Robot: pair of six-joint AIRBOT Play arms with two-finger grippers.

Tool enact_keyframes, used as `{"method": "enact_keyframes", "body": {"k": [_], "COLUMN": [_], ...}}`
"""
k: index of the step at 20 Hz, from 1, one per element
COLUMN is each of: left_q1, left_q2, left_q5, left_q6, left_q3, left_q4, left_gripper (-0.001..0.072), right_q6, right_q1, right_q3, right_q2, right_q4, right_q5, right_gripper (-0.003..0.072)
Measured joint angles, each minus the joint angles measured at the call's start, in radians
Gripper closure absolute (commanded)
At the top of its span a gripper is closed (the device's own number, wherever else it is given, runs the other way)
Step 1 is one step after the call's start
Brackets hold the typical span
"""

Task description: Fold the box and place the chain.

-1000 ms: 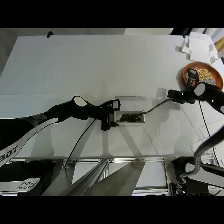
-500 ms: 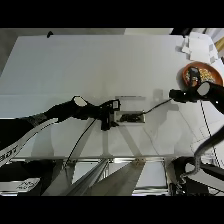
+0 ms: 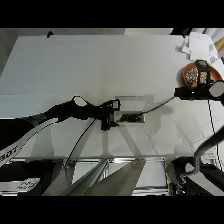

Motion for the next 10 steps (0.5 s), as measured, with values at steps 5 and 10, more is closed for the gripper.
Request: {"method": "enact_keyframes", "body": {"k": [5,10], "left_q1": [0.000,0.000], "left_q2": [0.000,0.000], "left_q5": [0.000,0.000], "left_q6": [0.000,0.000], "left_q3": [0.000,0.000], "left_q4": [0.000,0.000], "left_gripper": [0.0388,0.0388], "right_q6": [-0.094,-0.222], "right_q1": [0.000,0.000], "right_q3": [0.000,0.000], "right_q2": [0.116,0.249], "right_q4": [0.097,0.271], "right_q5": [0.073,0.195], "right_gripper": [0.0669,0.0669]}}
